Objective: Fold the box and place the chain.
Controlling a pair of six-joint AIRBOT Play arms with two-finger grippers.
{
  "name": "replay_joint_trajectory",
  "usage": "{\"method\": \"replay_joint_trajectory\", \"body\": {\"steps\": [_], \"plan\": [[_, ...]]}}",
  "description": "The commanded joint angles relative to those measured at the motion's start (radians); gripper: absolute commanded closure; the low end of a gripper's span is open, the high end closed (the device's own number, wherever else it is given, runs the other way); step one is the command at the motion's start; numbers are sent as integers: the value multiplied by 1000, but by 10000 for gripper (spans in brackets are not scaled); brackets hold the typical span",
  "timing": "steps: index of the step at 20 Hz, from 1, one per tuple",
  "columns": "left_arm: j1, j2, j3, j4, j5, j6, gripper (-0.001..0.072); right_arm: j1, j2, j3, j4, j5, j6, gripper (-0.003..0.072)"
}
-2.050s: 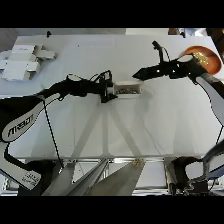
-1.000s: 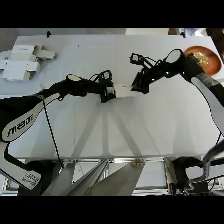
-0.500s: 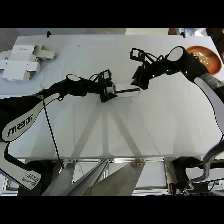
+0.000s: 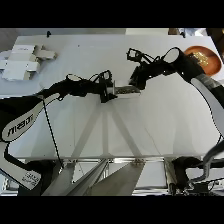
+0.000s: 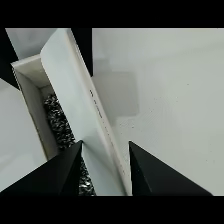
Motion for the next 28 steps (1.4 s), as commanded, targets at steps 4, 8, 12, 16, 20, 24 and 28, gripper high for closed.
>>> {"method": "replay_joint_trajectory", "body": {"steps": [4,8,12,16,20,24,28], "plan": [[0,0,0,-2,8,-2,329,19,-6,0,-7,51,17,389],[0,0,0,-2,8,-2,329,19,13,1,-6,72,17,340],[0,0,0,-2,8,-2,329,19,45,0,-7,128,17,340],[0,0,0,-2,8,-2,329,19,52,0,-13,155,17,402],[0,0,0,-2,8,-2,329,19,51,0,-41,157,17,513],[0,0,0,-2,8,-2,329,19,35,0,-106,114,17,494],[0,0,0,-2,8,-2,329,23,36,0,-118,35,17,370]]}}
